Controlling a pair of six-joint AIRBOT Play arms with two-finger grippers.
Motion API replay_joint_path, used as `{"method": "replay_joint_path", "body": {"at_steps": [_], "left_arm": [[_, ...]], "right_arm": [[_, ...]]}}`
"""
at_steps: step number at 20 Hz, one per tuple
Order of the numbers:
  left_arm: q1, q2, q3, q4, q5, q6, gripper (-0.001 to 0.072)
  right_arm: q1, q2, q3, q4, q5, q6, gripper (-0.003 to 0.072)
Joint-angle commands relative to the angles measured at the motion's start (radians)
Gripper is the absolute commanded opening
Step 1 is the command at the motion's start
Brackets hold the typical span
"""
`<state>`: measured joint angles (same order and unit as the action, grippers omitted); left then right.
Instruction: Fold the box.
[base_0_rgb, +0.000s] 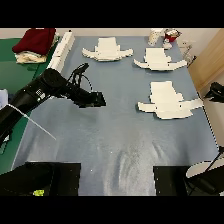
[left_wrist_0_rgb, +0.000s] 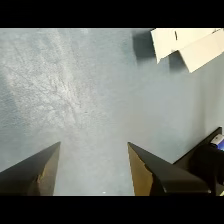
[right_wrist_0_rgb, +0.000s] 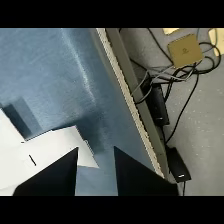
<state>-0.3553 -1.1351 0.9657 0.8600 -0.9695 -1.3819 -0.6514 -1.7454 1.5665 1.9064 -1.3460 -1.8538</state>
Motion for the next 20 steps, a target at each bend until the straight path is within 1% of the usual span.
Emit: {"method": "replay_joint_path", "body": {"at_steps": [1,3,5,6,7,8,9,10,11,12,14,15,18,20], "left_arm": [[0.0,-0.002,0.0,-0.038,-0.003,-0.003,0.0631],[0.0,-0.002,0.0,-0.054,-0.002,-0.003,0.0631],[0.0,-0.002,0.0,-0.056,-0.007,-0.003,0.0632],[0.0,-0.002,0.0,-0.056,-0.012,-0.003,0.0632],[0.0,-0.001,0.0,-0.056,-0.02,-0.003,0.0631],[0.0,-0.002,0.0,-0.056,-0.032,-0.003,0.0631],[0.0,-0.001,0.0,-0.056,-0.044,-0.003,0.0631],[0.0,-0.002,0.0,-0.056,-0.058,-0.003,0.0631],[0.0,-0.002,0.0,-0.056,-0.063,-0.002,0.063],[0.0,-0.001,0.0,-0.057,-0.064,-0.002,0.06],[0.0,-0.002,0.0,-0.056,-0.074,0.024,0.011],[0.0,-0.001,0.0,-0.055,-0.074,0.036,0.0015],[0.001,0.0,0.0,-0.051,-0.084,0.059,0.0014],[0.002,0.013,0.0,-0.029,-0.126,0.084,0.0014]], "right_arm": [[-0.032,-0.085,0.03,0.098,-0.081,-0.158,0.0356],[-0.032,-0.097,0.03,0.144,-0.124,-0.217,0.0312],[-0.027,-0.113,0.03,0.148,-0.167,-0.216,0.0298],[-0.024,-0.123,0.03,0.16,-0.194,-0.216,0.0254],[-0.019,-0.129,0.029,0.18,-0.219,-0.218,0.0123],[-0.008,-0.13,0.029,0.206,-0.239,-0.231,0.0078],[0.004,-0.129,0.03,0.236,-0.253,-0.234,0.0077],[0.023,-0.129,0.03,0.282,-0.271,-0.235,0.0032],[0.045,-0.129,0.03,0.332,-0.283,-0.235,0.0003],[0.072,-0.128,0.03,0.371,-0.291,-0.234,0.0003],[0.146,-0.122,0.03,0.419,-0.299,-0.23,0.0003],[0.188,-0.113,0.03,0.423,-0.297,-0.213,0.0002],[0.325,-0.056,0.015,0.417,-0.288,-0.169,0.0001],[0.397,0.016,-0.04,0.408,-0.257,-0.129,0.0001]]}}
